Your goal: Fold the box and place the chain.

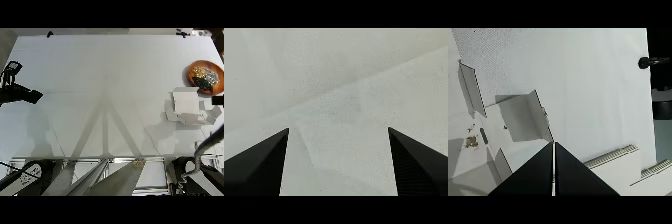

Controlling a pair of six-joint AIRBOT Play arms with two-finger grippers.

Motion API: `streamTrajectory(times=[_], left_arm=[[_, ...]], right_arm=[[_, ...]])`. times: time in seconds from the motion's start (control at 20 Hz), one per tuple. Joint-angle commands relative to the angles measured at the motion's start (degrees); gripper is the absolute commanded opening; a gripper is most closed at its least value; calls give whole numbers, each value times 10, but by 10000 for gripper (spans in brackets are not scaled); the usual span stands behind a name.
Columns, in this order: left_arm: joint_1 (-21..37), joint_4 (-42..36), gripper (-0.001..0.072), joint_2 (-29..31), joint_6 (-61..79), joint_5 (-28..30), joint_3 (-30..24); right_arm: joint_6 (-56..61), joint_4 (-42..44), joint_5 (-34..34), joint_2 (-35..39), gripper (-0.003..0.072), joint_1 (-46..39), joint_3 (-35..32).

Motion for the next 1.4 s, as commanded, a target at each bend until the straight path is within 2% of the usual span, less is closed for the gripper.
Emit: streamTrajectory(times=[0.0,0.1,0.15,0.2,0.25,0.6,0.7,1.0,1.1,1.2,1.3,1.35], left_arm=[[0,0,696,0,0,0,0],[0,0,696,0,0,0,0],[0,0,696,0,0,0,0],[0,0,696,0,0,0,0],[0,0,696,0,0,0,0],[0,0,696,0,0,0,0],[0,0,696,0,0,0,0],[0,0,696,0,0,0,0],[0,0,696,0,0,0,0],[0,0,696,0,0,0,0],[0,0,696,0,0,0,0],[0,0,696,0,0,0,0]], right_arm=[[-1,1,-26,0,16,-3,1],[-2,1,-35,0,40,-3,1],[-9,1,-40,0,184,-3,1],[-17,0,-43,-2,382,-3,1],[-17,-5,-43,-7,408,-3,1],[-74,-26,21,-111,425,-3,7],[-73,-50,34,-130,462,-3,17],[-70,-49,38,-165,459,-3,20],[-69,-49,49,-176,398,-3,21],[-67,-49,54,-186,389,-3,20],[-53,-50,59,-200,251,-3,20],[-53,-50,59,-205,156,-3,20]])
